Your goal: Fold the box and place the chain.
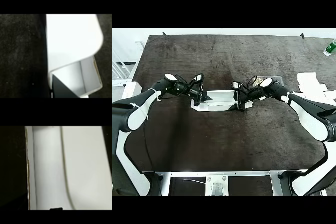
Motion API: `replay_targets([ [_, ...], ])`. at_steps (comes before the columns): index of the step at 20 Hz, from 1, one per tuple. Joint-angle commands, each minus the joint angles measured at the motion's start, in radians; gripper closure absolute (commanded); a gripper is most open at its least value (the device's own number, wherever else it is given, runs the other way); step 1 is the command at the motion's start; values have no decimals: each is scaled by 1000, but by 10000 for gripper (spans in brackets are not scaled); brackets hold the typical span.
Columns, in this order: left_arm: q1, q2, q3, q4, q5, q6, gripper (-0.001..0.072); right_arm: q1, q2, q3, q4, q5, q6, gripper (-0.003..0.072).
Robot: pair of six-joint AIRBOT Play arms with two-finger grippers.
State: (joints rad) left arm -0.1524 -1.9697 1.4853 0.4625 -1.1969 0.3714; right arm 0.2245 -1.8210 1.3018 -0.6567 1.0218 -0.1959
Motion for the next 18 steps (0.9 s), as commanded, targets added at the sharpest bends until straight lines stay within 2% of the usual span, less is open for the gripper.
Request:
replay_targets([
  [1, -1, 1, 0, 0, 0, 0, 687, -21, -37, 26, 80, 66, -31, 78],
  [5, 0, 1, 0, 0, 0, 0, 687, -58, -55, 43, 105, 113, -45, 78],
  [18, 0, 1, 0, 0, 0, 0, 687, -38, -90, 43, 72, 116, -86, 80],
])
